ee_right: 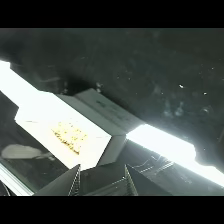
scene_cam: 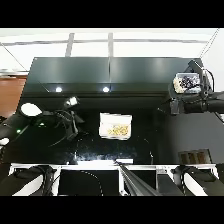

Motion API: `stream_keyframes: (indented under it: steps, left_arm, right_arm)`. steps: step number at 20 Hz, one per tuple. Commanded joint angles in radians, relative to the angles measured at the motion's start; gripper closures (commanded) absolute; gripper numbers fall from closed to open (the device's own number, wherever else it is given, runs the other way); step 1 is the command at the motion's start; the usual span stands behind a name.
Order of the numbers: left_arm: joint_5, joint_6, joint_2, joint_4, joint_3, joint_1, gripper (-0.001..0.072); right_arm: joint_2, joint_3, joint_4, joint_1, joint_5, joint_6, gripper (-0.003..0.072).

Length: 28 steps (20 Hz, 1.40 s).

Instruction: Fold the box and place the chain.

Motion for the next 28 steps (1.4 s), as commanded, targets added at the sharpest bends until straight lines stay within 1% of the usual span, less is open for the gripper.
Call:
stream_keyframes:
  steps: [1, 3, 7, 9, 14, 17, 22, 28]
  left_arm:
    - [0.105, 0.363, -0.093, -0.043, 0.017, -0.118, 0.0001]
    - [0.125, 0.381, -0.132, -0.073, 0.026, -0.156, 0.0001]
    - [0.109, 0.465, -0.194, -0.267, 0.027, -0.159, 0.0002]
    - [0.056, 0.48, -0.207, -0.241, 0.041, -0.159, 0.0003]
    - [0.057, 0.48, -0.208, -0.243, 0.041, -0.161, 0.0004]
    - [0.088, 0.461, -0.208, -0.245, 0.042, -0.174, 0.0003]
    - [0.15, 0.434, -0.222, -0.242, 0.062, -0.228, 0.0003]
    - [0.162, 0.435, -0.231, -0.242, 0.073, -0.244, 0.0004]
  right_arm:
    - [0.0, 0.0, 0.001, 0.027, 0.003, 0.018, 0.0347]
    - [0.0, 0.0, 0.002, 0.047, -0.008, 0.021, 0.0347]
    - [0.0, 0.0, 0.001, 0.076, -0.026, 0.021, 0.0347]
    - [0.0, 0.0, 0.0, 0.081, -0.027, 0.02, 0.0347]
    - [0.0, 0.0, -0.002, 0.081, -0.027, 0.02, 0.0347]
    - [0.0, 0.0, -0.001, 0.081, -0.027, 0.02, 0.0347]
    - [0.0, 0.0, -0.001, 0.081, -0.026, 0.021, 0.0347]
    - [0.0, 0.0, -0.001, 0.081, -0.027, 0.02, 0.0347]
